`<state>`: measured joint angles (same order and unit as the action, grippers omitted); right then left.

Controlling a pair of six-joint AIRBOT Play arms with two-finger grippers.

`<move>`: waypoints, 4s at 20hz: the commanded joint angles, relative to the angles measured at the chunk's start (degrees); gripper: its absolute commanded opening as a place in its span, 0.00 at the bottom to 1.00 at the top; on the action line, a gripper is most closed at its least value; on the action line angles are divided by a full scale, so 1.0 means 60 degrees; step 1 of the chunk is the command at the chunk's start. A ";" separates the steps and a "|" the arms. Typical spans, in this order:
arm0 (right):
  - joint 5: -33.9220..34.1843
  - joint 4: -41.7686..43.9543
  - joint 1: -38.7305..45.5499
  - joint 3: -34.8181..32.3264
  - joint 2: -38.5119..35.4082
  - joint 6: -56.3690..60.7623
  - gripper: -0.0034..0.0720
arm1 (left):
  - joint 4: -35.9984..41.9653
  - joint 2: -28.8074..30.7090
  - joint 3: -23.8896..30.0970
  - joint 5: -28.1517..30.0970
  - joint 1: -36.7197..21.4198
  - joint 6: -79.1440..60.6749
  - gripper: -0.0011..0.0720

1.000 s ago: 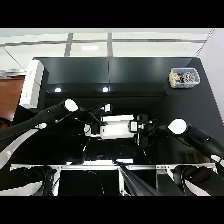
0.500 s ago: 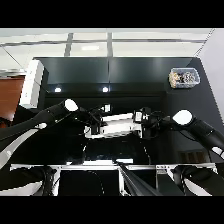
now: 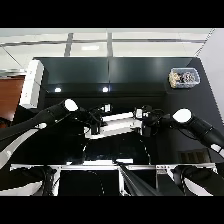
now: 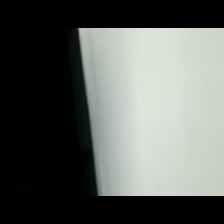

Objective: Fold the box and place the chain.

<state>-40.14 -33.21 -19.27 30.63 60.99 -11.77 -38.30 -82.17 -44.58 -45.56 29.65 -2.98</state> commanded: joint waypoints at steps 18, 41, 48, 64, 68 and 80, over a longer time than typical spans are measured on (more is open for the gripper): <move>-0.0841 0.0004 -0.0885 -0.0175 0.1009 -0.0375 0.98 | -0.0044 0.0000 -0.0007 -0.0448 0.0004 -0.0007 0.06; -0.0696 0.0004 -0.0186 -0.0175 0.1603 -0.0477 0.98 | -0.0040 0.0000 -0.0007 -0.0528 0.0004 -0.0004 0.06; -0.0550 0.0251 -0.0262 -0.0175 0.1628 -0.0765 0.98 | -0.0040 0.0000 -0.0007 -0.0510 0.0004 -0.0004 0.06; -0.0106 0.0280 -0.0736 -0.0171 0.1647 -0.0579 0.98 | -0.0040 0.0000 -0.0007 -0.0528 0.0004 -0.0004 0.06; -0.0160 0.0229 -0.0736 -0.0175 0.1647 -0.0576 0.98 | -0.0040 0.0000 -0.0007 -0.0528 0.0004 -0.0004 0.06; -0.0197 0.0211 -0.0736 -0.0175 0.1647 -0.0576 0.65 | -0.1326 0.0426 -0.0168 -0.0433 -0.0047 0.1344 0.83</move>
<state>-41.06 -31.81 -23.66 29.61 70.83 -15.16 -42.52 -80.88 -45.01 -48.42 29.47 0.60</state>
